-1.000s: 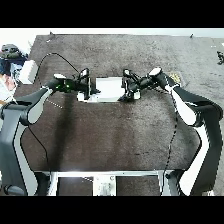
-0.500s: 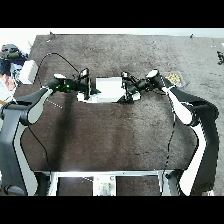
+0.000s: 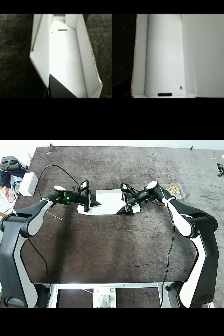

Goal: Fold the box and place the chain.

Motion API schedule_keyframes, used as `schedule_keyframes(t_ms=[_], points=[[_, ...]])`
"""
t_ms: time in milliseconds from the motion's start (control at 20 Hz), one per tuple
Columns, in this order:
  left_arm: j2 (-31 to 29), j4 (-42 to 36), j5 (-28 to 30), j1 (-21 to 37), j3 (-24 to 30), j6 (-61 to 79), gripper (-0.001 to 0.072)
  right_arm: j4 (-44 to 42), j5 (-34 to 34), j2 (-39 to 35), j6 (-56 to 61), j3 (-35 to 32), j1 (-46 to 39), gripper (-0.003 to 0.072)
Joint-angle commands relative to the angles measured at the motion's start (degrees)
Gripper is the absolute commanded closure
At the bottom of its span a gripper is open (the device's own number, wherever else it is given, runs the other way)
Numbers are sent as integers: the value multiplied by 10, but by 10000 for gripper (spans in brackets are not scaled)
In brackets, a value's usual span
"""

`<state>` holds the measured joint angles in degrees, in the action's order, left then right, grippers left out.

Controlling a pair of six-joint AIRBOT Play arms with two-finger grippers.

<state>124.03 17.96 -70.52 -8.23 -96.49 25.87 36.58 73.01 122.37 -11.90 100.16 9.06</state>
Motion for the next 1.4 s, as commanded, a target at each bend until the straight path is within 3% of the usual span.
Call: schedule_keyframes(t_ms=[0,1200,1250,1300,1350], points=[[0,0,0,1,0,-1,697,17,-19,0,1,1,0,154],[0,-4,-15,1,0,-4,696,18,-23,0,1,1,0,154],[0,-5,-15,1,0,-3,650,18,-23,0,1,1,0,154],[0,-5,-15,1,0,-3,391,18,-23,0,1,1,0,154],[-1,-11,-17,3,0,-4,297,18,-23,0,2,1,0,154]])
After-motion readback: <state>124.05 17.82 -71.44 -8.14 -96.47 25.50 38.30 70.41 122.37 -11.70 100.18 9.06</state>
